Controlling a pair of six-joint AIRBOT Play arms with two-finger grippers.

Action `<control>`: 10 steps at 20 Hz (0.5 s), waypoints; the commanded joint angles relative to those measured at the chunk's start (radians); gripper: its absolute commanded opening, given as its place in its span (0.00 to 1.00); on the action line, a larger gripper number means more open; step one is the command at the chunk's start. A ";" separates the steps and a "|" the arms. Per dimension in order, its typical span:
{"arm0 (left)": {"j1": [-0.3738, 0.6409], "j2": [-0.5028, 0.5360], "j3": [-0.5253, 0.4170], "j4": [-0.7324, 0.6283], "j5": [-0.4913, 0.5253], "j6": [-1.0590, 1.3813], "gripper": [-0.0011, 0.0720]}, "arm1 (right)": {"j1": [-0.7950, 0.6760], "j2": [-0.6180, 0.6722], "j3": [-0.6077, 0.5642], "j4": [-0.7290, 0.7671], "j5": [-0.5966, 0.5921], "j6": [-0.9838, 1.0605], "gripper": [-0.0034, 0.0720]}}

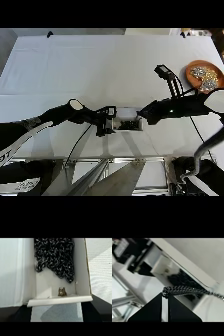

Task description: Fold the box and place the chain.

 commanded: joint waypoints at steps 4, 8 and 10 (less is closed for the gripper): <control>0.001 0.001 0.000 0.000 0.000 0.000 0.25 | 0.106 -0.023 -0.001 0.078 -0.134 -0.092 0.07; 0.001 0.001 0.000 0.000 0.000 0.000 0.25 | 0.158 -0.114 -0.001 -0.049 -0.198 -0.014 0.07; 0.001 0.001 0.000 0.000 0.000 0.000 0.25 | 0.160 -0.148 -0.001 -0.068 -0.179 0.006 0.07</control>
